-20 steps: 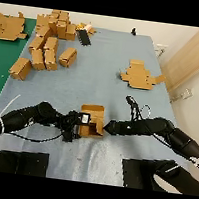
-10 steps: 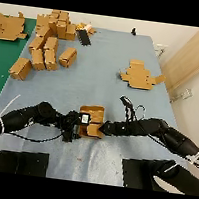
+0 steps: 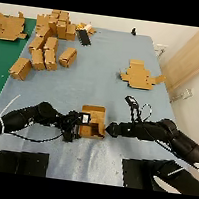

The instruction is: Fold the box.

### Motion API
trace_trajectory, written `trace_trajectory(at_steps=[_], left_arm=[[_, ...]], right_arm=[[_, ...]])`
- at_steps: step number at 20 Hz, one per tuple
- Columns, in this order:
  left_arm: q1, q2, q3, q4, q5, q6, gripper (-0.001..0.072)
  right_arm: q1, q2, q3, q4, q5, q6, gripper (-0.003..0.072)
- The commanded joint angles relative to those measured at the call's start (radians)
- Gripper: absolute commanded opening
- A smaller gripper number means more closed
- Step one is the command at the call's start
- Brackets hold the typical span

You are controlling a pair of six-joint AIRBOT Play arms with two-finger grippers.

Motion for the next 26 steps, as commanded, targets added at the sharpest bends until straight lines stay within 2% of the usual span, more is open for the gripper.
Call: trace_trajectory(at_steps=[1,11,15,17,20,24,26], left_arm=[[0.0,0.0,0.0,0.001,0.0,0.002,0.0437],[0.0,0.0,0.0,0.001,-0.001,0.002,0.0437],[0.0,0.0,0.0,0.001,-0.001,0.002,0.0437],[0.0,0.0,0.0,0.001,-0.001,0.002,0.0437],[0.0,0.0,0.0,0.001,-0.001,0.002,0.0437],[0.0,0.0,0.0,0.001,-0.001,0.002,0.0437],[0.0,0.0,0.0,0.001,0.0,0.002,0.0437]], right_arm=[[0.0,0.026,0.001,-0.04,-0.013,0.034,0.0398],[0.012,0.037,0.008,0.093,-0.016,0.02,0.0399],[0.066,-0.061,0.012,0.081,0.041,0.024,0.0398],[0.09,-0.139,0.048,0.039,0.036,0.04,0.0398],[0.151,-0.22,0.143,-0.115,0.018,0.172,0.0397],[0.24,-0.274,0.247,-0.367,-0.137,0.412,0.0397],[0.277,-0.308,0.281,-0.412,-0.184,0.483,0.0397]])
